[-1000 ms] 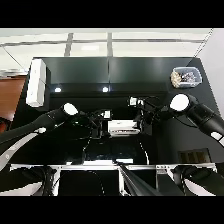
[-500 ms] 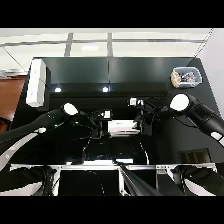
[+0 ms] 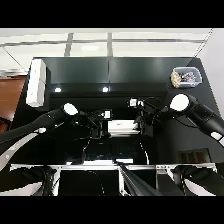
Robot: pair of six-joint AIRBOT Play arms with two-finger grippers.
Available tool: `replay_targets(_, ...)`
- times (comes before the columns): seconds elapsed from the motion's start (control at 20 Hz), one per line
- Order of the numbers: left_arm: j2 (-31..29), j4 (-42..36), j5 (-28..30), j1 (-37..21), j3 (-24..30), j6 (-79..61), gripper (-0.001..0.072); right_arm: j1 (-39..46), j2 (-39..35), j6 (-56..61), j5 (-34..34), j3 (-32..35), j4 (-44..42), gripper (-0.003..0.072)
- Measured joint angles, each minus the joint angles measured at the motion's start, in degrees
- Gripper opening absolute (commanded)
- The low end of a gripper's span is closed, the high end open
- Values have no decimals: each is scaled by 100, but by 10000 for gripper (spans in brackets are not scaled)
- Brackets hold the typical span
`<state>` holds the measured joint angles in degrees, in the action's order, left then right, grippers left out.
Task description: Fold the box and place the chain.
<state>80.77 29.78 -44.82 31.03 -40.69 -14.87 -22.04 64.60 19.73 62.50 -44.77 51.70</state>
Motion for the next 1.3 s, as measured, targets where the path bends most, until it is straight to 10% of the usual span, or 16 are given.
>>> replay_targets(0.45, 2, 0, -4, 0, 0, 4, 347, 2, -90, 518, 190, -59, 111, 311)
replay_targets(0.6, 0, -2, 0, 0, 0, 4, 347, 293, -232, 1547, 796, -326, 96, 13)
replay_targets(0.85, 0, -2, 2, 0, 0, 4, 347, 964, -337, 3049, 1851, 96, -590, 14)
replay_targets(1.3, 0, 0, 2, 0, 0, 7, 348, 667, -256, 3554, -330, 1434, -3263, 14)
